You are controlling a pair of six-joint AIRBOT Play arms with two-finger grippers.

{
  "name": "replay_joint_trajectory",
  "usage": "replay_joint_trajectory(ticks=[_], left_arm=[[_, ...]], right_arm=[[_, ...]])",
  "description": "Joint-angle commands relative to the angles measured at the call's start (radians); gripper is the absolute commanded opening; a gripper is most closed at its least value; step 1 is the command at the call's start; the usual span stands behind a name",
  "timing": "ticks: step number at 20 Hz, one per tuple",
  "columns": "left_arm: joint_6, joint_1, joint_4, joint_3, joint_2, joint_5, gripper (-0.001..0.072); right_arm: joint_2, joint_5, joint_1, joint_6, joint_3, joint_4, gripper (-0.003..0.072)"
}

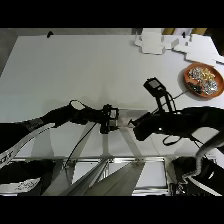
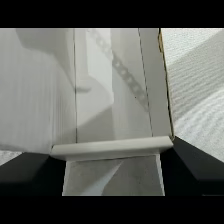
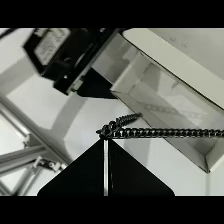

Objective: Fold the box and place the chain.

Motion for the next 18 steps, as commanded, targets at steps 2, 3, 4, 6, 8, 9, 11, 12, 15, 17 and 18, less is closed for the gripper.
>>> replay_joint_trajectory(ticks=[2, 3, 4, 6, 8, 9, 11, 12, 15, 17, 18], left_arm=[[0.000, 0.000, 0.000, 0.000, 0.000, 0.000, 0.0272], [0.000, 0.000, 0.000, 0.000, 0.000, 0.000, 0.0272], [0.000, 0.000, 0.000, 0.000, 0.000, 0.000, 0.0272], [0.000, 0.000, 0.000, 0.000, 0.000, 0.000, 0.0272], [0.000, 0.000, 0.000, 0.000, 0.000, 0.000, 0.0272], [0.000, 0.000, 0.000, 0.000, 0.000, 0.000, 0.0272], [0.000, 0.000, 0.000, 0.000, 0.000, 0.000, 0.0272], [0.000, 0.000, 0.000, 0.000, 0.000, 0.000, 0.0272], [0.000, 0.000, 0.000, 0.000, 0.000, 0.000, 0.0272], [0.000, 0.000, 0.000, 0.000, 0.000, 0.000, 0.0272], [0.000, 0.000, 0.000, 0.000, 0.000, 0.000, 0.0272]], right_arm=[[-0.136, -0.033, 0.002, 0.002, -0.016, -0.023, 0.0015], [-0.154, -0.031, 0.002, 0.003, -0.016, -0.024, 0.0100], [-0.157, -0.028, 0.001, 0.003, -0.015, -0.026, 0.0212], [-0.152, 0.024, 0.001, 0.003, 0.021, -0.045, 0.0222], [-0.150, 0.108, 0.001, 0.004, 0.110, -0.119, 0.0221], [-0.150, 0.148, -0.002, 0.014, 0.166, -0.175, 0.0220], [-0.150, 0.198, -0.045, 0.041, 0.255, -0.274, 0.0219], [-0.150, 0.205, -0.084, 0.041, 0.278, -0.303, 0.0219], [-0.165, 0.223, -0.265, 0.039, 0.283, -0.330, 0.0219], [-0.203, 0.240, -0.390, 0.036, 0.283, -0.351, 0.0219], [-0.231, 0.246, -0.449, 0.036, 0.282, -0.352, 0.0219]])
